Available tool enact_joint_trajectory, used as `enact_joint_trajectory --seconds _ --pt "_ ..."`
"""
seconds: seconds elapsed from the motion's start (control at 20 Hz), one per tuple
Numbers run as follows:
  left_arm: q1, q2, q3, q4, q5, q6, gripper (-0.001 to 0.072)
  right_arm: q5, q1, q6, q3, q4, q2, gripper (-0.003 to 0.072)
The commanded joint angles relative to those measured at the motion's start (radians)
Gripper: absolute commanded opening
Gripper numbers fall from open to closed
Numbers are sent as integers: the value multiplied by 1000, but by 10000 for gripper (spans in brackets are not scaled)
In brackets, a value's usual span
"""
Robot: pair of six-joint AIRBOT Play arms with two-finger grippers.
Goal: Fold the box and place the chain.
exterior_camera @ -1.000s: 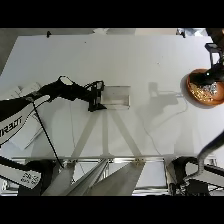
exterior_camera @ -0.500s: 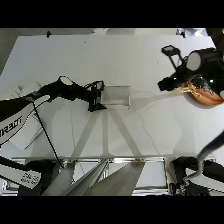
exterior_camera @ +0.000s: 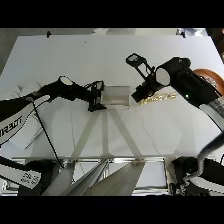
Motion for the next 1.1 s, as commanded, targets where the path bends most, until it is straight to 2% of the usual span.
enact_joint_trajectory --seconds 0.0,0.25,0.65,0.75,1.05 --pt "0 0 1 0 0 0 143 -87 61 -1 0 67 0 9" --pt "0 0 1 0 0 0 143 -197 121 -1 0 106 -28 9" --pt "0 0 1 0 0 0 143 -269 156 -9 0 131 -171 18" --pt "0 0 1 0 0 0 143 -248 155 -13 0 106 -169 200" --pt "0 0 1 0 0 0 143 -95 89 -135 0 33 -4 236"
